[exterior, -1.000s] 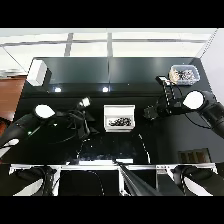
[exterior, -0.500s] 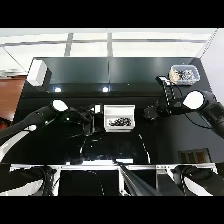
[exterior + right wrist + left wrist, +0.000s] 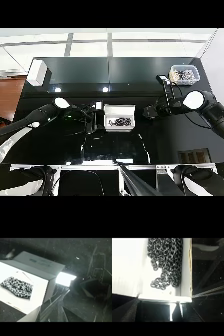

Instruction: Fold the box and place the chain.

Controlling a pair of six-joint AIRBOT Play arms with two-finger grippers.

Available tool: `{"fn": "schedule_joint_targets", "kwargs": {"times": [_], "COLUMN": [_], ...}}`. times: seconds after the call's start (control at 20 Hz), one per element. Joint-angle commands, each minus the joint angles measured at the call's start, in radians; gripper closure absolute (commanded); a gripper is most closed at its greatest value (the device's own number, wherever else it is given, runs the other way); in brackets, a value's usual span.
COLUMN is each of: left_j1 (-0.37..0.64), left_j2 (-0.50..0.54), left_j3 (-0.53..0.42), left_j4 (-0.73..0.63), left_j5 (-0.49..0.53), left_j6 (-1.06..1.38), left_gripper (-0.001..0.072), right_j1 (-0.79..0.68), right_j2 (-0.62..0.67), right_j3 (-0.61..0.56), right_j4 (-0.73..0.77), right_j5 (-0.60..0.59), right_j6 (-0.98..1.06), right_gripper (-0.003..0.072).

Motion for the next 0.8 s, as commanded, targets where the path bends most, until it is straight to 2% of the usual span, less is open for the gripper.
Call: {"fn": "schedule_joint_targets", "kwargs": {"times": [0.0,0.15,0.2,0.25,0.3,0.35,0.4,0.45,0.5,0.6,0.65,0.75], "left_j1": [-0.021,-0.050,-0.057,-0.063,-0.066,-0.071,-0.072,-0.072,-0.072,-0.072,-0.072,-0.072], "left_j2": [-0.001,-0.001,-0.001,-0.001,-0.001,-0.001,-0.001,-0.001,-0.001,-0.001,-0.001,-0.001], "left_j3": [0.002,0.002,0.002,0.002,0.002,0.002,0.002,0.002,0.002,0.002,0.002,0.002], "left_j4": [-0.002,0.012,0.021,0.021,0.019,0.018,0.018,0.017,0.017,0.017,0.017,0.017], "left_j5": [0.001,0.011,0.018,0.032,0.046,0.055,0.058,0.059,0.062,0.069,0.069,0.069], "left_j6": [0.017,0.028,0.025,0.024,0.023,0.020,0.020,0.019,0.016,0.009,0.009,0.009], "left_gripper": [-0.0006,0.0001,0.0023,0.0069,0.0169,0.0213,0.0214,0.0214,0.0214,0.0214,0.0214,0.0214], "right_j1": [0.001,0.001,0.001,0.001,0.000,0.000,0.000,0.000,0.001,0.001,0.001,0.011], "right_j2": [-0.001,-0.001,-0.001,-0.001,-0.001,-0.001,-0.001,-0.001,-0.003,-0.027,-0.056,-0.128], "right_j3": [-0.001,-0.001,-0.001,-0.001,-0.001,-0.001,-0.001,-0.001,-0.001,0.000,0.000,0.000], "right_j4": [0.001,0.001,0.001,0.000,-0.001,-0.015,-0.026,-0.030,-0.024,0.072,0.160,0.320], "right_j5": [-0.017,-0.039,-0.054,-0.071,-0.091,-0.122,-0.169,-0.237,-0.310,-0.430,-0.435,-0.356], "right_j6": [0.000,0.000,0.000,0.000,0.000,0.000,0.000,0.018,0.047,0.025,-0.040,-0.262], "right_gripper": [0.0370,0.0369,0.0369,0.0369,0.0369,0.0369,0.0367,0.0184,-0.0030,-0.0028,-0.0028,-0.0027]}}
